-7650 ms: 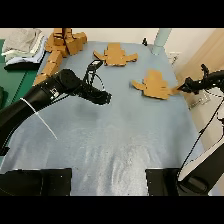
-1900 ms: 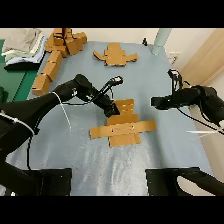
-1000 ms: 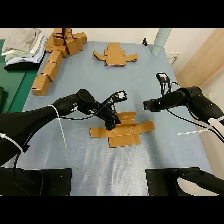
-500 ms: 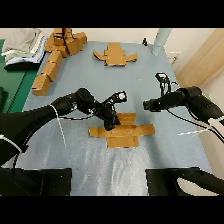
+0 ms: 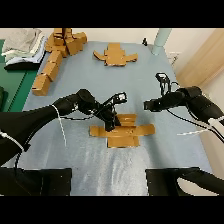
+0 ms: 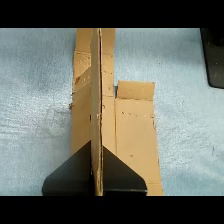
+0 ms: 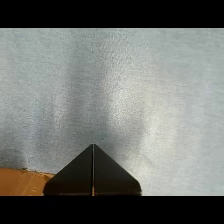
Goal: Fold the box.
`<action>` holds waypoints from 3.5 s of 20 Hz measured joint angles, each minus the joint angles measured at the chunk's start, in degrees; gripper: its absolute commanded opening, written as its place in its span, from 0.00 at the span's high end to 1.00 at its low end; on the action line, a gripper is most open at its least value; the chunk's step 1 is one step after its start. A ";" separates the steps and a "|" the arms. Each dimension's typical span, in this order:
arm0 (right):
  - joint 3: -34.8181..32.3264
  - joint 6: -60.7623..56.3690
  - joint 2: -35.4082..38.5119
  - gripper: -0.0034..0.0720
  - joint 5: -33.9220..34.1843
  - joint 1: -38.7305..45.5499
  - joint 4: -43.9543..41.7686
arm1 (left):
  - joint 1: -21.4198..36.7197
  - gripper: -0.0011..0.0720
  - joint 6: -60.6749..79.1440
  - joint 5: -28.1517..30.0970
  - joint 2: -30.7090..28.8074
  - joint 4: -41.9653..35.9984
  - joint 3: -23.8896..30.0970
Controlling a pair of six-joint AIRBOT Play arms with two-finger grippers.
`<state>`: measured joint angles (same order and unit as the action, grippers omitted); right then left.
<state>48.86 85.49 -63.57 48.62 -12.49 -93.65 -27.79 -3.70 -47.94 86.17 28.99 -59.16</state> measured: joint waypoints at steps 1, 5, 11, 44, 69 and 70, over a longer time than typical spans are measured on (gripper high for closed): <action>0.00 0.00 0.00 0.95 0.17 0.00 0.00 | 0.00 0.97 0.04 0.07 0.00 0.00 0.00; 0.00 0.00 0.00 0.95 1.62 0.00 0.02 | 0.00 0.97 0.07 0.37 0.00 0.04 0.00; 0.00 0.00 0.00 0.95 2.75 0.00 0.00 | 0.00 0.97 0.07 1.38 0.00 0.02 0.00; -5.51 0.90 6.38 0.95 9.51 -4.74 3.89 | 2.54 0.97 -0.15 -5.60 2.60 0.46 -3.23; -20.28 20.74 10.05 0.21 -2.62 -41.79 14.43 | 3.54 0.97 -2.29 -5.11 2.40 0.81 -3.23; -20.33 20.90 9.81 0.21 -3.08 -41.83 15.26 | 3.54 0.97 -2.29 -5.11 2.40 0.81 -3.23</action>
<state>28.53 106.39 -53.76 45.54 -54.33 -78.39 -24.25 -6.00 -53.06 88.58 29.80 -62.39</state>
